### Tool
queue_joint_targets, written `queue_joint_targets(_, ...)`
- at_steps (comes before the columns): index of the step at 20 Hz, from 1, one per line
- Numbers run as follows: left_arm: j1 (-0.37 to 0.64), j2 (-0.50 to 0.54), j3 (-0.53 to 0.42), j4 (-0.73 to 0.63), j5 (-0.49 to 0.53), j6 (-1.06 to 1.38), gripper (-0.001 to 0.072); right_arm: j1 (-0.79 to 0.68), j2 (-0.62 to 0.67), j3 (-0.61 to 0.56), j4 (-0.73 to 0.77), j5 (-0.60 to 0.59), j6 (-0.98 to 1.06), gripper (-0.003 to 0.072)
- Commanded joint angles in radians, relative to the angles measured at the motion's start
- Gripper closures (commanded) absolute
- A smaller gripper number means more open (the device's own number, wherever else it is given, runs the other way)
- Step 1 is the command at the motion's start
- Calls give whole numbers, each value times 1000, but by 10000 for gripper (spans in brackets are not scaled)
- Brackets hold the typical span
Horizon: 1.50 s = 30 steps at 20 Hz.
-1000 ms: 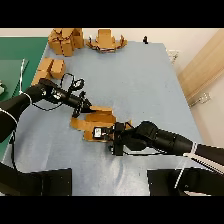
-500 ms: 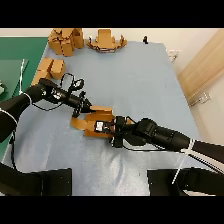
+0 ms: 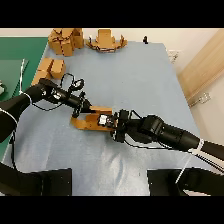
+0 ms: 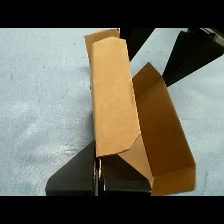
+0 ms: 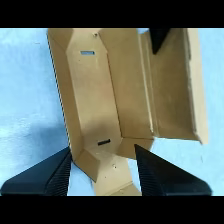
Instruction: Fold the box.
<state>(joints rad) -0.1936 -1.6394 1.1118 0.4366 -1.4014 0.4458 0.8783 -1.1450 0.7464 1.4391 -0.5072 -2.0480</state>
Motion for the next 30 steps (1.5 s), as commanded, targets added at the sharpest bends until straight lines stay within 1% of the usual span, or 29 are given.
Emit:
queue_joint_targets(1, 0, 0, 1, 6, -5, -2, 692, -19, -15, 1, -47, 11, 16, 74)
queue_joint_targets(3, 0, 0, 1, 9, -6, -2, 691, -19, -32, 1, -60, 43, 16, 62)
queue_joint_targets(4, 0, 0, 1, 9, -6, -2, 691, -19, -42, 1, -68, 64, 16, 20)
queue_joint_targets(6, 0, 0, 1, 9, -6, -2, 692, -19, -59, 2, -79, 82, 15, 20)
queue_joint_targets(11, 0, 0, 1, 9, -9, -2, 691, -19, -69, 3, -134, 81, 17, 20)
queue_joint_targets(20, 0, 0, 1, 13, -26, -2, 692, -40, -69, 5, -151, 84, 18, 20)
queue_joint_targets(25, 0, 0, 1, 13, -33, -2, 691, -71, -97, 7, -39, 153, 12, 21)
queue_joint_targets(27, 0, 0, 1, 13, -34, -2, 692, -96, -108, 26, 43, 145, -23, 35)
queue_joint_targets(28, 0, 0, 1, 13, -33, -2, 691, -111, -114, 43, 116, 125, -74, 35)
queue_joint_targets(30, 0, 0, 1, 13, -34, -2, 692, -141, -136, 86, 312, 38, -276, 35)
